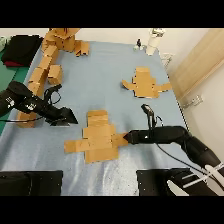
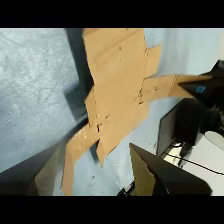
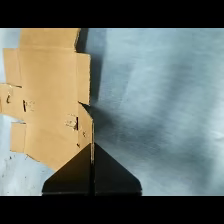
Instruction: Fold the box.
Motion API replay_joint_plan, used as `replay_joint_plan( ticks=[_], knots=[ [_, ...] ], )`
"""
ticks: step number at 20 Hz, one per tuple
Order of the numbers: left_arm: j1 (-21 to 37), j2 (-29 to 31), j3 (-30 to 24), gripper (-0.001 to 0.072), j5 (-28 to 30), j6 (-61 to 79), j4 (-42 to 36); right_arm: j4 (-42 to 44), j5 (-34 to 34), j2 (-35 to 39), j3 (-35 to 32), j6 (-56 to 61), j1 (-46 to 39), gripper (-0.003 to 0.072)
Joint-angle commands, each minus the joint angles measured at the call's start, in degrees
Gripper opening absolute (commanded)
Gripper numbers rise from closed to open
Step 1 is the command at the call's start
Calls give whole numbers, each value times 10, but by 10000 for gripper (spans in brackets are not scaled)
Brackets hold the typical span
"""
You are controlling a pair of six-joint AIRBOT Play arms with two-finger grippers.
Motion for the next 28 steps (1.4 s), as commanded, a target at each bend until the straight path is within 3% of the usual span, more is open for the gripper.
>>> replay_joint_plan(
  ticks=[1,8,14,16,21,22,28],
  knots=[
    [22,-33,-11,647,-3,56,-38,4,102,38,-35,26,88,3],
    [14,-116,-10,647,29,125,-123,-5,113,38,-38,46,125,3],
    [-45,-200,16,645,23,174,-167,-9,113,38,-38,51,125,3],
    [-52,-209,21,456,14,212,-196,-9,111,38,-38,55,125,3],
    [-52,-210,21,423,-5,247,-203,-9,109,38,-38,55,125,3],
    [-52,-210,21,298,-7,249,-195,-9,109,38,-38,55,125,3],
    [-51,-210,21,281,-9,264,-181,-10,109,38,-38,55,125,3]
  ],
)
